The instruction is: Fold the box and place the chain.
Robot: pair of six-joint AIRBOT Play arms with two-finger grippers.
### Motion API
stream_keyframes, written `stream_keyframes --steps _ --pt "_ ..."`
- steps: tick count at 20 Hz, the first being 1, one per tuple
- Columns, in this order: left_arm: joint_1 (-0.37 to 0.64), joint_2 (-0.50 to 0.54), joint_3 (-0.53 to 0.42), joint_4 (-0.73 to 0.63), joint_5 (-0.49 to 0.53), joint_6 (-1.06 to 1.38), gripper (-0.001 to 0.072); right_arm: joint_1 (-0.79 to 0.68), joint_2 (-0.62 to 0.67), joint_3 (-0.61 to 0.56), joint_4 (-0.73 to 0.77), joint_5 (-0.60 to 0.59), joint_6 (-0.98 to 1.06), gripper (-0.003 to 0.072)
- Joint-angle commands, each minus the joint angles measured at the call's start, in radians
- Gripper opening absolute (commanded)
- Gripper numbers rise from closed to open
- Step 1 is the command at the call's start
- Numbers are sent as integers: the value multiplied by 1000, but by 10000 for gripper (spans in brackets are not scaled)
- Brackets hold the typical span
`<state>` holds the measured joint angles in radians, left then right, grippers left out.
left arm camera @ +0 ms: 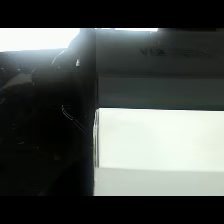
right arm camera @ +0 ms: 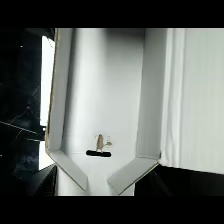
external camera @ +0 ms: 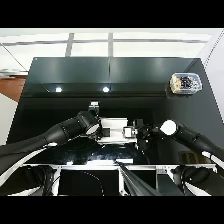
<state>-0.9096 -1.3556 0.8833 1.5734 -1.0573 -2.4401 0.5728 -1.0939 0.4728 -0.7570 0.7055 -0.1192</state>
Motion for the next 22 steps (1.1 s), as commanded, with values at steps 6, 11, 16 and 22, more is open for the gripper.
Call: stream_keyframes --steps 6,11,16,22 --pt "1 0 0 8 -6 10 29 2 2 0 55 14 -18 288" --pt "1 0 0 8 -6 10 29 4 -13 0 198 11 -14 257" --pt "1 0 0 8 -6 10 29 40 -63 0 296 -19 -8 258" --pt "1 0 0 8 -6 9 29 47 -72 0 292 -32 -7 257"
